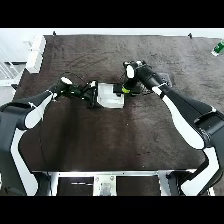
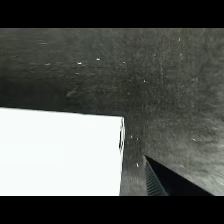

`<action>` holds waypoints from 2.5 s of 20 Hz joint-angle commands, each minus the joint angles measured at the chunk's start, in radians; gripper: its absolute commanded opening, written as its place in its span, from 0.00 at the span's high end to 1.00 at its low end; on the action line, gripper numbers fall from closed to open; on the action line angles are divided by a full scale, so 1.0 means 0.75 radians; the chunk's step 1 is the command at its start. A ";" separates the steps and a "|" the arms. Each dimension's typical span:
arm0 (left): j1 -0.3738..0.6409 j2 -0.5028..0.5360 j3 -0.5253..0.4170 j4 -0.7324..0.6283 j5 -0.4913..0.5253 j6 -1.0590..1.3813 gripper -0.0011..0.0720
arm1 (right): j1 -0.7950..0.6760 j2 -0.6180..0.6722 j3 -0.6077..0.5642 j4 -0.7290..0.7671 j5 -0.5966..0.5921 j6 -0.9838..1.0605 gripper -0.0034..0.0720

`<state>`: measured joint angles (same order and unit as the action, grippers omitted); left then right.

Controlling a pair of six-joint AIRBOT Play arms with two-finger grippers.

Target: Fold the box and place the chain.

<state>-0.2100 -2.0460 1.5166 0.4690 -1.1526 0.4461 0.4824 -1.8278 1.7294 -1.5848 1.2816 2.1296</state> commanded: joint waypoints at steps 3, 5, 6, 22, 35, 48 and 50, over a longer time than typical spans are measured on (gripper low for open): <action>0.000 -0.001 0.000 -0.002 0.001 -0.001 0.43 | -0.015 0.204 0.001 0.003 0.012 -0.181 0.28; 0.000 -0.001 0.000 -0.002 0.001 -0.001 0.43 | -0.051 0.295 0.001 -0.003 0.011 -0.255 0.28; 0.000 -0.001 0.001 -0.002 0.001 -0.001 0.43 | -0.082 0.336 0.001 -0.014 0.002 -0.292 0.28; 0.000 -0.001 0.000 -0.003 0.001 -0.001 0.43 | -0.571 0.056 -0.115 0.137 -0.284 -0.727 0.49; 0.000 -0.001 0.000 -0.003 0.001 -0.001 0.43 | -0.570 -0.022 -0.117 0.230 -0.315 -0.792 0.62; 0.000 -0.001 0.000 -0.003 0.001 -0.001 0.43 | -0.571 0.234 -0.115 0.224 -0.323 -0.832 0.94; 0.000 -0.001 0.000 -0.003 0.001 -0.001 0.43 | -0.570 0.341 -0.115 0.227 -0.325 -0.832 0.94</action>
<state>-0.2100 -2.0460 1.5166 0.4667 -1.1522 0.4454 0.0540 -1.6592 1.6421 -1.4158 1.0435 1.5158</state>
